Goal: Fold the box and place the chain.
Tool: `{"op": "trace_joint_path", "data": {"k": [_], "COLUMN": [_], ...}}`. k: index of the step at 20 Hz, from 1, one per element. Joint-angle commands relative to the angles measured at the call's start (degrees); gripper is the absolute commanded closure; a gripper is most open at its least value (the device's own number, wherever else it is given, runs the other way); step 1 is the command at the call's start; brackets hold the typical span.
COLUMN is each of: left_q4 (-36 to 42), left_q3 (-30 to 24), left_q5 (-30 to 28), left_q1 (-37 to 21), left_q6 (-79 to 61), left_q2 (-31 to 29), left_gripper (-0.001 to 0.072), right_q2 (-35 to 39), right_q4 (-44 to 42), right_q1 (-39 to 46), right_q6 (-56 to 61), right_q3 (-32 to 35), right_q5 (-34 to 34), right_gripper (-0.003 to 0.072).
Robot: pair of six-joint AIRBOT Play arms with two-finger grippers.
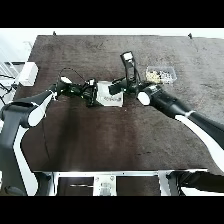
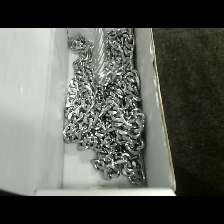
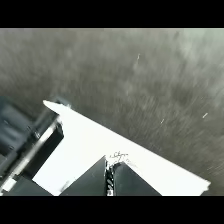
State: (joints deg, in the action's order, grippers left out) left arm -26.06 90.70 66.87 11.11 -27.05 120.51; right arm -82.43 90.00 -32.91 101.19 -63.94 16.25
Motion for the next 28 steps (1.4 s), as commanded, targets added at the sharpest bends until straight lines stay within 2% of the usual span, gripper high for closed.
{"op": "trace_joint_path", "data": {"k": [1, 2, 3, 4, 5, 8, 10, 12, 14, 17, 20, 24, 26, 28], "left_q4": [-0.02, -0.02, -0.02, -0.02, -0.02, -0.02, -0.02, -0.02, -0.02, -0.02, -0.02, -0.02, -0.02, -0.02], "left_q3": [0.0, 0.0, 0.0, 0.0, 0.0, 0.0, 0.0, 0.0, 0.0, 0.0, 0.0, 0.0, 0.0, 0.0], "left_q5": [0.0, 0.0, 0.0, 0.0, 0.0, 0.0, 0.0, 0.0, 0.0, 0.0, 0.0, 0.0, 0.0, 0.0], "left_q1": [-0.04, -0.04, -0.04, -0.04, -0.04, -0.04, -0.04, -0.04, -0.04, -0.04, -0.04, -0.04, -0.04, -0.04], "left_q6": [0.0, 0.0, 0.0, 0.0, 0.0, 0.0, 0.0, 0.0, 0.0, 0.0, 0.0, 0.0, 0.0, 0.0], "left_q2": [-0.02, -0.02, -0.02, -0.02, -0.02, -0.02, -0.02, -0.02, -0.02, -0.02, -0.02, -0.02, -0.02, -0.02], "left_gripper": [0.0354, 0.0354, 0.0354, 0.0354, 0.0354, 0.0354, 0.0354, 0.0354, 0.0354, 0.0354, 0.0354, 0.0354, 0.0354, 0.0354], "right_q2": [-5.11, -5.03, -4.48, -3.58, -2.21, 3.87, 8.48, 11.43, 11.43, 9.16, 4.92, -3.48, -7.37, -10.78], "right_q4": [-1.53, -1.51, -1.51, -1.49, -1.31, -1.27, -0.87, -0.9, -1.14, -5.16, -17.88, -43.76, -52.83, -57.22], "right_q1": [-0.26, -0.26, -0.24, -0.24, -0.22, 0.5, 3.41, 8.07, 12.98, 17.09, 18.23, 19.87, 21.35, 22.45], "right_q6": [0.33, 0.31, 0.31, 0.28, -0.61, -6.36, -7.89, -11.56, -13.66, -22.75, -39.32, -67.21, -75.87, -79.56], "right_q3": [0.31, 0.26, 0.2, 0.2, 0.17, 0.13, 0.13, 0.07, -0.98, -3.39, -6.45, -12.41, -14.93, -16.9], "right_q5": [-2.27, -2.27, -2.27, -2.25, -2.23, -0.52, 0.5, -0.24, -0.39, -0.35, 2.97, 16.74, 21.92, 25.11], "right_gripper": [0.0676, 0.0675, 0.0577, 0.0366, 0.0298, 0.0295, 0.0241, 0.0251, 0.0338, 0.035, 0.0385, 0.0384, 0.0385, 0.0384]}}
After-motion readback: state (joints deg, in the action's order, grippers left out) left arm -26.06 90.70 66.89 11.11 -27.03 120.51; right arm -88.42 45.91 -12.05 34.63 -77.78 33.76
